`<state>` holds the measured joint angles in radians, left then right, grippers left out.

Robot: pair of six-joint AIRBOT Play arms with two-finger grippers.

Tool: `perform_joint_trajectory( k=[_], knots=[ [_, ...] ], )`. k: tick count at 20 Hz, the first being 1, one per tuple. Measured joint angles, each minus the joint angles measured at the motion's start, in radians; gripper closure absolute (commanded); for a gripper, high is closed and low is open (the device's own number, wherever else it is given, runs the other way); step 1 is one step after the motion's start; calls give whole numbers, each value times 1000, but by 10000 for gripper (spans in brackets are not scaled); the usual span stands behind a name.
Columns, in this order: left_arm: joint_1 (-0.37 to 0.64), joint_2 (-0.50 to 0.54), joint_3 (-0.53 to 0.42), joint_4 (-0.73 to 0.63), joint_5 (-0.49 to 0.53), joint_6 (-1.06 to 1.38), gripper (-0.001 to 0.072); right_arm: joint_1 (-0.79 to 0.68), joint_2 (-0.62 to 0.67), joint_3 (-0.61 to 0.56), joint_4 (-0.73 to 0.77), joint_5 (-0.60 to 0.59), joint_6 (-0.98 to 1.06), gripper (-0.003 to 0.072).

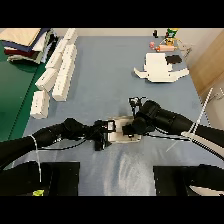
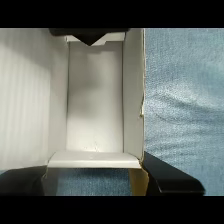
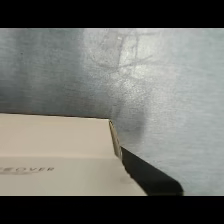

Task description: Fold the box.

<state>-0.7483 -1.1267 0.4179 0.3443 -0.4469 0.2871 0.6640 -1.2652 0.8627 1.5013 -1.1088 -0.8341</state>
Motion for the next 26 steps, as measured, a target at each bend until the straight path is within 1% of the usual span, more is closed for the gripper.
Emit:
perform_joint_trajectory(
  k=[1, 2, 3, 4, 5, 7, 13, 14, 15, 16, 20, 24, 25, 26],
  knots=[
    [0, 0, 0, 0, 0, 0, 243, 1, -2, 0, -8, -1, 8, 323],
    [0, 0, 0, 0, 0, 0, 243, 2, -4, 0, -11, -3, 15, 349],
    [0, 0, 0, 0, 0, 0, 243, 2, -6, 0, -17, -5, 18, 470],
    [0, 0, 0, 0, 0, 0, 243, 2, -8, 0, -21, -8, 23, 547],
    [0, 0, 0, 0, 0, 0, 243, 2, -10, 0, -26, -19, 26, 608],
    [0, 0, 0, -1, 0, -2, 243, 2, -13, 1, -31, -23, 33, 676],
    [1, 0, 0, 0, 0, 0, 243, 2, -15, 1, -29, -42, 30, 680],
    [1, 0, 0, 0, 0, 1, 243, 2, -15, 1, -28, -44, 26, 609],
    [1, 0, 0, 2, 0, 2, 243, 3, -14, 1, -28, -50, 17, 393],
    [1, 0, 0, 1, 0, 2, 243, 3, -14, 0, -21, -61, 13, 247],
    [1, 0, 0, 1, 0, 2, 243, 2, 6, 10, -18, -75, -2, 238],
    [1, 0, 0, 0, 0, 1, 243, 2, 61, 29, -18, -114, -5, 246],
    [1, 0, 0, 0, 0, 1, 243, 3, 80, 37, -16, -132, -9, 302],
    [1, 0, 0, 0, 0, 1, 243, 2, 102, 45, -17, -150, -12, 469]
  ],
)
